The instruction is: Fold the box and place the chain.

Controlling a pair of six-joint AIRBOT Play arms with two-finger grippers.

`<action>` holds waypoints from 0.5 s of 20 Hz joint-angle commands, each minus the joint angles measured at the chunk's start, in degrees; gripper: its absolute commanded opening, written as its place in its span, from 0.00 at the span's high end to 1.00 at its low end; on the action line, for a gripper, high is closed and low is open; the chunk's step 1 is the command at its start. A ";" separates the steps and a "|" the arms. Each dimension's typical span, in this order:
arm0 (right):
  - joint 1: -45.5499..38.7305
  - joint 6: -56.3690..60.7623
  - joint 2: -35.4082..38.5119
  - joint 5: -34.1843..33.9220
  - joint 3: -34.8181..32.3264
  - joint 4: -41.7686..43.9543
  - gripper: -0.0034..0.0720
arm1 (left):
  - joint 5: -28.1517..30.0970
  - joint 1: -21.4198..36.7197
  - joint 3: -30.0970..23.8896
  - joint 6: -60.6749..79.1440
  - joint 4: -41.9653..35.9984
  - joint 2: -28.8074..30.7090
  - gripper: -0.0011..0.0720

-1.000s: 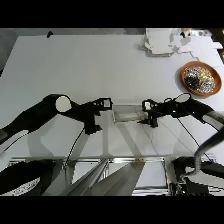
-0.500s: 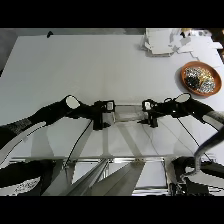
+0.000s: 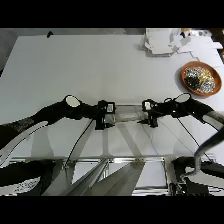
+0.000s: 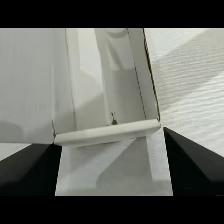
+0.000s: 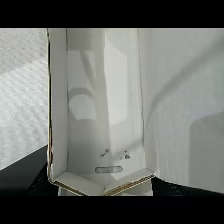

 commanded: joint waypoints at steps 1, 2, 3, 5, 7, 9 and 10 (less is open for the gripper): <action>0.00 0.00 0.02 0.02 0.00 0.02 0.41 | -0.39 -0.02 -0.04 1.01 -0.92 -0.31 0.03; 0.00 0.02 0.04 0.02 0.00 0.02 0.41 | -0.42 -0.02 -0.04 0.96 -1.77 -0.70 0.03; 0.00 0.02 0.02 0.02 0.00 0.02 0.41 | -0.39 -0.02 -0.04 0.98 -2.93 -1.27 0.03; 0.00 0.02 0.04 0.02 0.00 0.02 0.41 | -0.24 -0.31 -0.04 1.22 -4.28 -2.84 0.03; 0.00 0.00 0.04 0.02 0.00 0.02 0.41 | 0.61 -0.81 -0.04 1.27 -4.72 -3.72 0.03; 0.00 0.00 0.04 0.02 -0.02 0.02 0.41 | 1.60 -1.38 -0.04 1.38 -6.49 -4.07 0.03; 0.00 0.00 0.02 0.02 0.00 0.02 0.41 | 2.03 -1.44 -0.04 1.40 -7.28 -4.07 0.04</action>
